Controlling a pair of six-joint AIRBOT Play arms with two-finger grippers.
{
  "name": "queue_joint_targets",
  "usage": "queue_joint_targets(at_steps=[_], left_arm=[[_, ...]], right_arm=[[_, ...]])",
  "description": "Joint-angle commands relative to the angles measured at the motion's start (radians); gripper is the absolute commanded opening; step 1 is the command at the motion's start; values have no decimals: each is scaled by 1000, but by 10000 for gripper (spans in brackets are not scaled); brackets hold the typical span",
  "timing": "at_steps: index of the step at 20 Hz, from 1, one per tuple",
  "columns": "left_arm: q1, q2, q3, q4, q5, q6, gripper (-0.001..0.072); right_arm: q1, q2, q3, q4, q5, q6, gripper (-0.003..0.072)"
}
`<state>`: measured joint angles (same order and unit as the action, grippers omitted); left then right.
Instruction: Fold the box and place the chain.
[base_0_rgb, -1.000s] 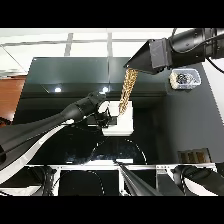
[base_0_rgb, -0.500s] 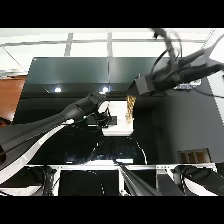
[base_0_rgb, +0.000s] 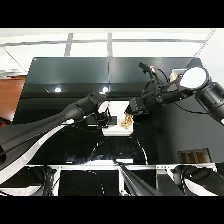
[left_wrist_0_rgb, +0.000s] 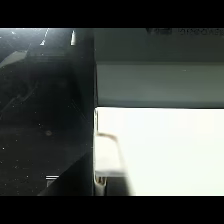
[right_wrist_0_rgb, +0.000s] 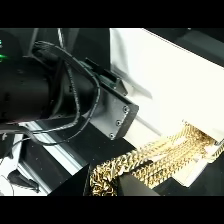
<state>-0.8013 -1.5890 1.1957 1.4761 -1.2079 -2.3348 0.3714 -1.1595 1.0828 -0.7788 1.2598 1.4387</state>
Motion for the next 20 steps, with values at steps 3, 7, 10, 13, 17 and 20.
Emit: queue_joint_targets(at_steps=[3, 7, 10, 13, 17, 20], left_arm=[[1, 1, 0, 0, -1, 0, 30], [1, 0, 0, 0, 0, 0, 30], [1, 0, 0, 0, 0, 0, 30], [1, 0, 0, 0, 0, 0, 30], [1, 0, 0, 0, 0, 0, 30], [1, 0, 0, 0, 1, 0, 30]], right_arm=[[-24, 34, 90, -3, 37, 0, 12], [-33, 71, 296, 48, 128, 1, 12], [-32, 78, 325, 142, 132, 0, 13], [-27, 77, 325, 132, 124, 0, 12], [-3, 77, 259, 24, 116, 5, 12], [37, 76, 81, -5, 24, 11, 12]])
